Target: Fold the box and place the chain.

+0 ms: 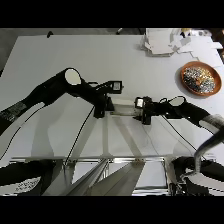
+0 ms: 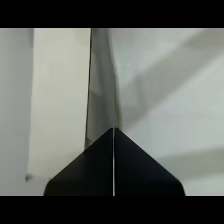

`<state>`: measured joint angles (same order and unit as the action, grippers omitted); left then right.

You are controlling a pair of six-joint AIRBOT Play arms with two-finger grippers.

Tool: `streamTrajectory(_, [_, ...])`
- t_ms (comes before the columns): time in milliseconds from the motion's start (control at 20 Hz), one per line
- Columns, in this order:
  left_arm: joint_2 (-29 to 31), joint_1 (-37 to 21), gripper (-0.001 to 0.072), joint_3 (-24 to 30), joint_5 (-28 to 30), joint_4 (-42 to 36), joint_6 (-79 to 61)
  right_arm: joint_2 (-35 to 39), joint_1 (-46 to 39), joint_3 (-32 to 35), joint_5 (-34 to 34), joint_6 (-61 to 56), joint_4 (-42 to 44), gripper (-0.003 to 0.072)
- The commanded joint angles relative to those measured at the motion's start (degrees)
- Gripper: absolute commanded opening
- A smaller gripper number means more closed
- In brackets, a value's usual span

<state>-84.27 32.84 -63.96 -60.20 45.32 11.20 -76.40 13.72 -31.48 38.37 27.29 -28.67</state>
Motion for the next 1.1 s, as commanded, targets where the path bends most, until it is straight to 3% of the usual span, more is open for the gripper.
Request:
streamTrajectory(0, [-2.8,1.2,0.0,0.0,15.0,-5.3,0.3,0.0,0.0,0.0,0.0,0.0,0.0,0.0404])
streamTrajectory(300, [-8.2,0.3,0.0,0.0,24.7,-9.7,0.7,0.0,0.0,0.0,0.0,0.0,0.0,0.0404])
streamTrajectory(650, [-9.8,0.0,0.0,0.0,24.3,-9.0,0.8,0.0,0.0,0.0,0.0,0.0,0.0,0.0404])
streamTrajectory(900, [-2.2,-4.9,0.0,0.0,13.5,-0.6,3.6,0.0,0.0,0.0,0.0,0.0,0.0,0.0404])
streamTrajectory(1050, [2.9,-8.7,0.0,0.0,2.6,9.2,9.8,0.0,0.0,0.0,0.0,0.0,0.0,0.0404])
